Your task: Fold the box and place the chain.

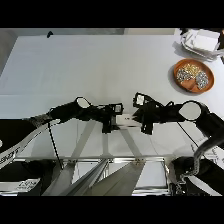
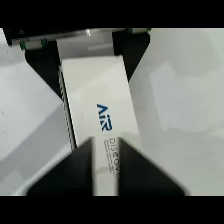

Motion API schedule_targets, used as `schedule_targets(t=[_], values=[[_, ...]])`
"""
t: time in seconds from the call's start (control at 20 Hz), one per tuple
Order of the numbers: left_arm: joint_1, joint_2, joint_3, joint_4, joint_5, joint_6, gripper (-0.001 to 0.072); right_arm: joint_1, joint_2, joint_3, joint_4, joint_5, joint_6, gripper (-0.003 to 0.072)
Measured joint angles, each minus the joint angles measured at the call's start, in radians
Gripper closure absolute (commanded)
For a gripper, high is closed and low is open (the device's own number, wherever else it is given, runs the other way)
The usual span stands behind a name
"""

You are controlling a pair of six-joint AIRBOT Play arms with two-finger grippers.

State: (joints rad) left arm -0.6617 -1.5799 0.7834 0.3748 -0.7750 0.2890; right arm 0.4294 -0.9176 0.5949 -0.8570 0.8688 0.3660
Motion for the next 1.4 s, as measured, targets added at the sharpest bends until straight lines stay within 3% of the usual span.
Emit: schedule_targets(t=[0.55, 0.9, 1.4], values=[[0.0, 0.0, 0.0, 0.0, 0.0, -0.001, 0.0346, -0.124, 0.005, -0.22, 0.528, -0.062, -0.303, 0.0677], [0.0, 0.0, 0.0, 0.0, 0.0, -0.001, 0.0346, -0.137, -0.005, -0.298, 0.595, -0.094, -0.365, 0.0677], [0.0, 0.0, 0.0, 0.006, 0.0, 0.006, 0.0345, -0.14, -0.198, -0.324, 0.668, -0.048, -0.45, 0.0676]])
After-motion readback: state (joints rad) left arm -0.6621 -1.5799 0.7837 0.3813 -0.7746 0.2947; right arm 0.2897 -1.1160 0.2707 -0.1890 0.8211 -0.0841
